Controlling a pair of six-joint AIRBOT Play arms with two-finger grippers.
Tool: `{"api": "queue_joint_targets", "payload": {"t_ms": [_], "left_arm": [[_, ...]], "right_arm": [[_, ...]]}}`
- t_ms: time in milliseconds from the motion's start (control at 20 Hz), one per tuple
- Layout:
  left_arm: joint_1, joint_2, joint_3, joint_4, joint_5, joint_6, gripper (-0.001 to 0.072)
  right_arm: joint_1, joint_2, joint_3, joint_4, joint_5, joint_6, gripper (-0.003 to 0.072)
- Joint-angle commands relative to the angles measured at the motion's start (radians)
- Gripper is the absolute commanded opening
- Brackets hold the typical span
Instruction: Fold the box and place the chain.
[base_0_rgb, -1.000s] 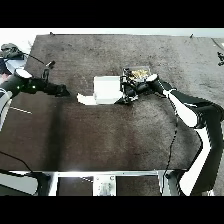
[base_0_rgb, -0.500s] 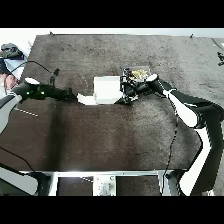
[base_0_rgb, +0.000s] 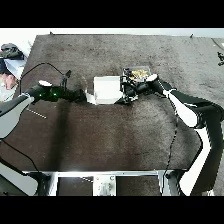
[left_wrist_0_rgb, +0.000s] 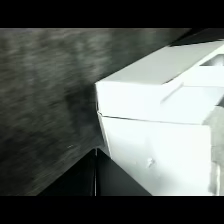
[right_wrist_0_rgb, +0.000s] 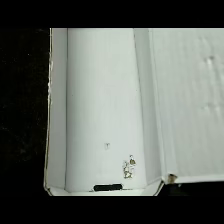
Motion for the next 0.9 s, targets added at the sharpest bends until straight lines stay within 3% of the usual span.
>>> {"api": "queue_joint_targets", "payload": {"t_ms": [0,50,100,300,850], "left_arm": [[-0.008,-0.001,0.026,-0.045,-0.027,0.024,0.0015],[-0.008,-0.001,0.041,-0.045,-0.039,0.024,0.0103],[-0.008,-0.001,0.058,-0.045,-0.058,0.023,0.0284],[-0.018,-0.001,0.111,-0.043,-0.108,0.021,0.0293],[-0.056,-0.001,0.117,0.018,-0.080,-0.061,0.0293]], "right_arm": [[0.001,0.000,0.000,0.000,0.000,0.000,0.0535],[0.001,0.000,0.000,0.000,0.000,0.000,0.0535],[0.001,0.000,0.000,0.000,0.000,0.000,0.0535],[0.001,0.000,0.000,0.000,0.000,0.000,0.0535],[0.001,0.000,0.000,0.000,0.000,0.000,0.0535]]}}
